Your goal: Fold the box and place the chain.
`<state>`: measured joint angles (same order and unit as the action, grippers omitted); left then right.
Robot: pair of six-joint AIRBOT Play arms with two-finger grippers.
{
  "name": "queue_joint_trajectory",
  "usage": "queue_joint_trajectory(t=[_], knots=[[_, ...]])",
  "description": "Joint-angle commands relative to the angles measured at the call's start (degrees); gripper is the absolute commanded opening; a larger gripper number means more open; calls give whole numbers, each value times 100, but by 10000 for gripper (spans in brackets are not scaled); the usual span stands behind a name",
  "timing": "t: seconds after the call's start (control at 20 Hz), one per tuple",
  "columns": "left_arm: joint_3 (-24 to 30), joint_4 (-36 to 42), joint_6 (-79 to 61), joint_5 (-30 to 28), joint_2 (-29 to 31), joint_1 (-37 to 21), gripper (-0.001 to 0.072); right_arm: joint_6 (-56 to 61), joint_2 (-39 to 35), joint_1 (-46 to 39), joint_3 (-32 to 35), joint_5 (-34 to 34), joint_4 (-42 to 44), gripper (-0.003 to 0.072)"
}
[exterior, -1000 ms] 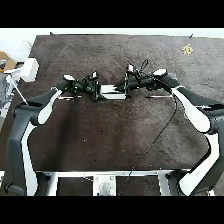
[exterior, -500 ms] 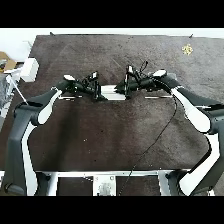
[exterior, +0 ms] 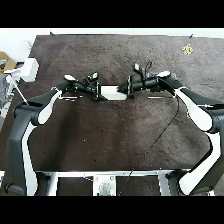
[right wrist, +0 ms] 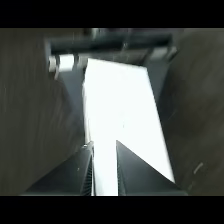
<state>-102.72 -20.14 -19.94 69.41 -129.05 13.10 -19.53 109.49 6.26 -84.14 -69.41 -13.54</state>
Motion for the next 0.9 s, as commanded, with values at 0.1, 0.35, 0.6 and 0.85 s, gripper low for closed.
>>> queue_joint_trajectory(t=[0.1, 0.35, 0.6, 0.85], knots=[[0, 4, 0, 13, 0, 13, 278, 11, -13, 50, -42, -179, 496, 138], [0, 4, 0, 13, 0, 13, 277, 420, -4, 210, -35, 138, -457, 10], [0, 2, 0, 13, 0, 13, 277, 1099, 136, 212, -31, 496, -1287, 3], [0, 4, 0, 13, 0, 13, 278, 1248, 334, 210, -35, 520, -1320, 3]])
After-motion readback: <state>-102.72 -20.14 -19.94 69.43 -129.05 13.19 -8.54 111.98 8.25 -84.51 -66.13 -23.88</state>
